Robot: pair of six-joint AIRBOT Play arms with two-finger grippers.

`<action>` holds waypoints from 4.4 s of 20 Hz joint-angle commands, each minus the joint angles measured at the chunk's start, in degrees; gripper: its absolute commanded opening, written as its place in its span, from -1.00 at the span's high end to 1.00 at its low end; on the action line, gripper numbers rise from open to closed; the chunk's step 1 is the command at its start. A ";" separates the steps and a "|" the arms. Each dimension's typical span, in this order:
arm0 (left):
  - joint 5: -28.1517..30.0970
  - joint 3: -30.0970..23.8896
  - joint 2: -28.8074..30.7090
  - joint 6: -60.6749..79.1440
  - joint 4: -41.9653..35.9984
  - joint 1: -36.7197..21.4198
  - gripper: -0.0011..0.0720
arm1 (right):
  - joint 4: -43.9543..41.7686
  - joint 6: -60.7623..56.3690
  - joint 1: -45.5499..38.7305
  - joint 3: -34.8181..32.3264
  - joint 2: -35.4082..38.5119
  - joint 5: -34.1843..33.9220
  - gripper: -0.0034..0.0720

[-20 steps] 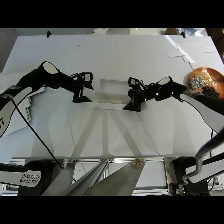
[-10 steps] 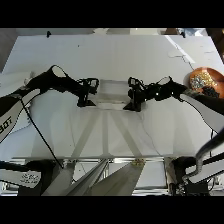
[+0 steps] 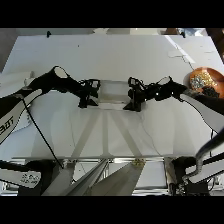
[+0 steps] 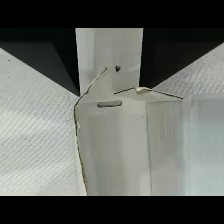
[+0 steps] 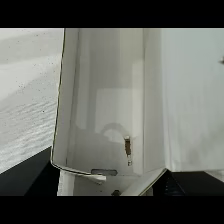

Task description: Fold the box and place the chain.

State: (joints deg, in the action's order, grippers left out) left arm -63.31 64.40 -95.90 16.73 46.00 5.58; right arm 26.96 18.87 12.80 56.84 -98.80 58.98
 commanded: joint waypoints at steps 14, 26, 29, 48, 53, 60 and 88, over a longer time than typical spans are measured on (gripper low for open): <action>2.19 -0.02 0.00 -0.02 -3.78 1.25 0.23 | 0.00 0.00 -0.02 0.07 -0.02 0.02 -0.42; 0.11 -0.02 -0.15 -0.24 -5.68 1.31 -0.42 | 0.00 0.00 -0.02 0.07 -0.02 0.02 -0.42; 0.09 -0.02 -0.17 -0.24 -5.73 1.31 -0.44 | 0.00 0.00 -0.02 0.07 -0.02 0.02 -0.42; -0.37 -5.99 16.20 -13.42 -4.37 -7.32 0.95 | 0.00 0.00 -0.02 0.07 -0.02 0.02 -0.42; 3.34 -14.84 24.70 -35.67 -2.51 -14.95 0.96 | 0.00 0.00 -0.02 0.07 -0.02 0.02 -0.42; 8.94 -17.49 20.28 -66.29 12.85 -16.74 0.96 | 0.00 0.00 -0.02 0.07 -0.02 0.02 -0.42; 9.11 -17.49 12.39 -58.49 -14.67 -4.96 0.93 | 0.00 0.00 -0.02 0.07 -0.02 0.02 -0.42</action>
State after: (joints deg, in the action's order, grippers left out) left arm -54.46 46.94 -83.46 -42.19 34.63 0.56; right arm 26.98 18.87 12.78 56.86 -98.80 58.98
